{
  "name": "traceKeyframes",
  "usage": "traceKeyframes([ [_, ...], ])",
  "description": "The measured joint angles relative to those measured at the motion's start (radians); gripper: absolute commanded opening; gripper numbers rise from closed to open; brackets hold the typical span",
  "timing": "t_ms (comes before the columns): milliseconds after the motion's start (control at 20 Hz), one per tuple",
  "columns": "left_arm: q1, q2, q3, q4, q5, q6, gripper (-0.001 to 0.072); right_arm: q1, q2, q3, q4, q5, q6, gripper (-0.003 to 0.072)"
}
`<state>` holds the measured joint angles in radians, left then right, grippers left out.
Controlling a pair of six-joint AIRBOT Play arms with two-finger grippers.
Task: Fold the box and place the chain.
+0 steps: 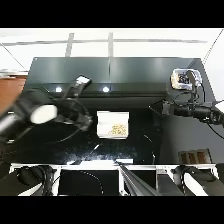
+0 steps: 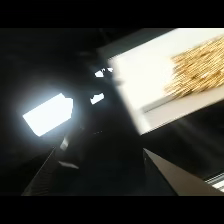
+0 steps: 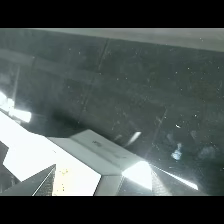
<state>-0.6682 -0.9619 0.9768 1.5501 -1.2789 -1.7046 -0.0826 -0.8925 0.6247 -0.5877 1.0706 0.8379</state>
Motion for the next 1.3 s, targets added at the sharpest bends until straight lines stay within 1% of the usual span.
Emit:
traceKeyframes([
  [50, 0.068, 0.048, -0.043, -0.074, 0.008, 0.111, 0.06, 0.0, 0.0, 0.0, -0.005, 0.0, 0.0, 0.0701],
  [100, 0.14, 0.089, -0.093, -0.18, 0.023, 0.224, 0.06, 0.0, 0.0, 0.0, -0.008, 0.0, 0.0, 0.0701],
  [250, 0.371, 0.182, -0.3, -0.606, 0.091, 0.596, 0.0603, 0.0, 0.0, 0.0, -0.012, -0.001, 0.0, 0.0701],
  [300, 0.431, 0.196, -0.367, -0.703, 0.117, 0.708, 0.0639, 0.0, 0.0, 0.0, -0.013, -0.001, 0.0, 0.0701],
  [400, 0.521, 0.216, -0.488, -0.848, 0.174, 0.937, 0.0639, 0.0, 0.0, 0.0, -0.015, -0.002, 0.0, 0.0701],
  [500, 0.568, 0.226, -0.579, -0.927, 0.22, 1.202, 0.0639, 0.0, 0.0, 0.0, -0.015, -0.001, 0.0, 0.0701],
  [600, 0.581, 0.225, -0.628, -0.975, 0.257, 1.439, 0.0639, 0.0, 0.0, 0.0, -0.016, -0.001, 0.0, 0.0701],
  [700, 0.569, 0.21, -0.657, -1.003, 0.314, 1.631, 0.0639, 0.0, 0.0, 0.0, -0.016, -0.001, 0.0, 0.0701],
  [750, 0.555, 0.196, -0.664, -1.01, 0.353, 1.697, 0.0639, 0.0, 0.0, 0.0, -0.016, -0.001, 0.0, 0.0701],
  [850, 0.509, 0.15, -0.672, -1.022, 0.399, 1.801, 0.0638, 0.0, 0.0, 0.0, -0.016, -0.001, 0.0, 0.0701],
  [1000, 0.414, 0.056, -0.66, -1.03, 0.435, 1.917, 0.0638, 0.0, 0.0, 0.0, -0.016, -0.003, 0.0, 0.0701],
  [1100, 0.37, 0.005, -0.637, -1.032, 0.461, 1.951, 0.0638, 0.0, 0.0, 0.0, -0.016, -0.002, 0.0, 0.0701],
  [1300, 0.346, -0.088, -0.583, -1.035, 0.483, 1.957, 0.0638, 0.0, 0.0, 0.0, -0.016, 0.005, 0.0, 0.0701],
])
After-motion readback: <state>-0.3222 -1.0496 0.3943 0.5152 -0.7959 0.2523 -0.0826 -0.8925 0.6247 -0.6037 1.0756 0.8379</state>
